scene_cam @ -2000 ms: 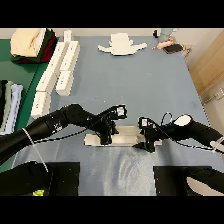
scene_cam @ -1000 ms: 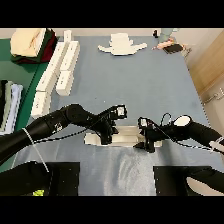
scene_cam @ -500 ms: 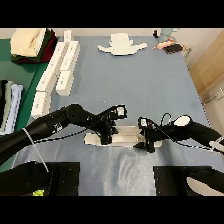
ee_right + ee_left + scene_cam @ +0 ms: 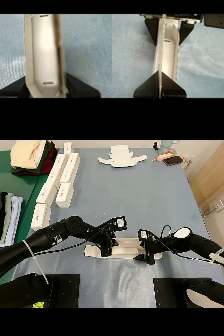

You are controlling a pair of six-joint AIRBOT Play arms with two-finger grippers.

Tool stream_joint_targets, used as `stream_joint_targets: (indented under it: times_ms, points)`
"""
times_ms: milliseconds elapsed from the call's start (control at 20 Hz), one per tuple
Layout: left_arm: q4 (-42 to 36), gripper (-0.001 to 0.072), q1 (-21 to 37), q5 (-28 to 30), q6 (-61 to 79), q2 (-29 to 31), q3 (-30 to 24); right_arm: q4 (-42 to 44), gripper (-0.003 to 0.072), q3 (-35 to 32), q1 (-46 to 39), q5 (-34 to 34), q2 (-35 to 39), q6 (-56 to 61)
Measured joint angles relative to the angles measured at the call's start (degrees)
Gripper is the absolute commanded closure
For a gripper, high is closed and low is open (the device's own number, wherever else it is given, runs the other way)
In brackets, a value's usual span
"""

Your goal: Fold the box.

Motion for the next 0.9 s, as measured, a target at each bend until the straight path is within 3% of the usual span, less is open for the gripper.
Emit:
stream_joint_targets:
  times_ms: [100,150,200,250,450,550,600,850,900]
  points:
    - [-0.31,0.0692,-0.04,-0.02,-0.24,0.0,0.0,-0.02,0.0161,0.0,0.0,0.0,0.0,0.0]
    - [-0.33,0.0611,-0.07,-0.04,-0.28,0.0,0.0,-0.02,0.0161,0.0,0.0,0.0,0.0,0.0]
    - [-0.55,0.0321,-0.07,-0.07,-0.48,-0.02,0.0,-0.02,0.0161,0.0,0.0,0.0,0.0,0.0]
    - [-0.81,0.0259,-0.07,0.0,-0.63,-0.02,-0.13,-0.02,0.0161,0.0,0.0,0.0,0.0,0.0]
    - [-0.48,0.0253,-0.11,-0.28,-1.97,0.07,-0.07,0.0,0.0161,0.0,0.0,0.0,0.0,0.04]
    - [1.86,0.0059,-0.04,-0.96,-4.17,1.07,-0.11,-0.04,0.0161,0.0,0.0,0.0,0.0,0.0]
    - [3.89,0.0042,-0.02,-0.61,-7.06,2.19,-0.04,-0.04,0.0161,0.0,0.0,0.02,0.0,0.0]
    - [24.33,0.0093,1.64,-7.19,-31.36,11.43,-0.04,-0.04,0.0161,0.0,0.0,0.02,0.02,0.0]
    - [27.5,0.0495,2.25,-9.99,-36.37,13.35,-0.07,-0.04,0.0161,0.0,0.0,0.0,0.02,0.0]
